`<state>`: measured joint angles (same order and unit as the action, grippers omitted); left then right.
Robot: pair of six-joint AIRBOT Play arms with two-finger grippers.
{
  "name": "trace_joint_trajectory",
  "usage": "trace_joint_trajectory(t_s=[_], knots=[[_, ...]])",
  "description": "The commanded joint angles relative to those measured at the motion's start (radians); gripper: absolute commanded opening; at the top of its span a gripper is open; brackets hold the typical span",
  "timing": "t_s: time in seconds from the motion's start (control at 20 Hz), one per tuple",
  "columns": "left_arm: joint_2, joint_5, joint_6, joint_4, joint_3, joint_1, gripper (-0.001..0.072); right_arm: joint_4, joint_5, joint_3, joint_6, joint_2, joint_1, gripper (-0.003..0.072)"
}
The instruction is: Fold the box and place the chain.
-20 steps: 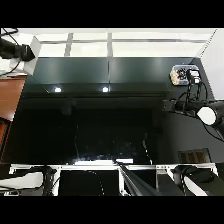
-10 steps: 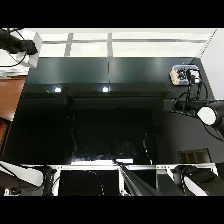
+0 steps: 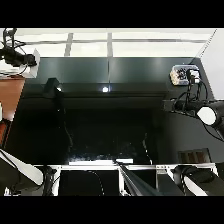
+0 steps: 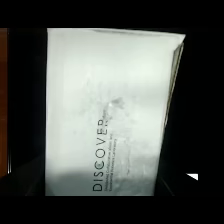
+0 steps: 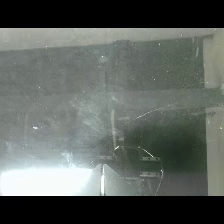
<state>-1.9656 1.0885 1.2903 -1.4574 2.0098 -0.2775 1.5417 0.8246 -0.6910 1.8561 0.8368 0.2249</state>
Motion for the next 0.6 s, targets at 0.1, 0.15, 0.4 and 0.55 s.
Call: trace_joint_trajectory(t_s=[0.1, 0.15, 0.4, 0.55], knots=[[-0.084, -0.066, 0.000, 0.003, 0.002, -0.018, 0.0294, 0.000, 0.000, 0.000, 0.000, 0.000, 0.000, 0.0010], [-0.097, -0.065, 0.000, 0.003, 0.002, -0.018, 0.0294, 0.000, 0.000, 0.000, 0.000, 0.000, 0.000, 0.0010], [-0.135, -0.056, 0.000, 0.002, 0.002, -0.016, 0.0297, 0.000, 0.001, 0.000, 0.007, 0.000, 0.000, 0.0010], [-0.135, -0.034, 0.026, 0.000, 0.035, -0.016, 0.0715, 0.005, 0.001, 0.000, 0.007, 0.000, 0.000, 0.0011]])
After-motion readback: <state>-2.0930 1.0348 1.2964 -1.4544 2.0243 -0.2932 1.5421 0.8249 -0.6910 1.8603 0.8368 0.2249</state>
